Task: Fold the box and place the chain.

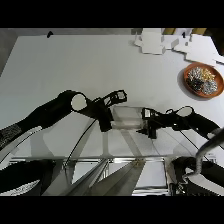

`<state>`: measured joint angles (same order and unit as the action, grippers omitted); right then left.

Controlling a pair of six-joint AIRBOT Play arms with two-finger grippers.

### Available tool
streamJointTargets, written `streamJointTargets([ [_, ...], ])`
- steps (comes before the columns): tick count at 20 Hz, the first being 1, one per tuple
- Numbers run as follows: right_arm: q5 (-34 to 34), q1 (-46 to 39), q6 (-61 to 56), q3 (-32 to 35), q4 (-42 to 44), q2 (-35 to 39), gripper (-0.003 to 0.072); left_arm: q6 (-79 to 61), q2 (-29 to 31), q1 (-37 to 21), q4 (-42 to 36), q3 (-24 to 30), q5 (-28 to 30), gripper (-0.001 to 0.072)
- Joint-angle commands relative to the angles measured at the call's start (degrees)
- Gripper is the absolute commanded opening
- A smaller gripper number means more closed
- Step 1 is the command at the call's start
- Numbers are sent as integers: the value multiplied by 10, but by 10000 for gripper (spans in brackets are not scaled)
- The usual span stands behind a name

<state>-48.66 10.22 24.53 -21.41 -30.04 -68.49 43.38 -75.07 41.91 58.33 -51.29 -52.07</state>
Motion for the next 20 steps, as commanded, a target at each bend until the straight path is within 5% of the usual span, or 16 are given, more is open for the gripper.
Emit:
streamJointTargets([
  [1,0,0,0,0,0,0,398,1,0,-16,21,31,-9,9],
  [7,0,0,0,0,0,0,398,-112,3,-39,17,76,13,23],
  [11,0,0,0,0,0,0,398,-197,3,-42,-1,77,47,337],
  [20,0,0,0,0,0,0,398,-257,3,-42,-29,77,85,439],
])
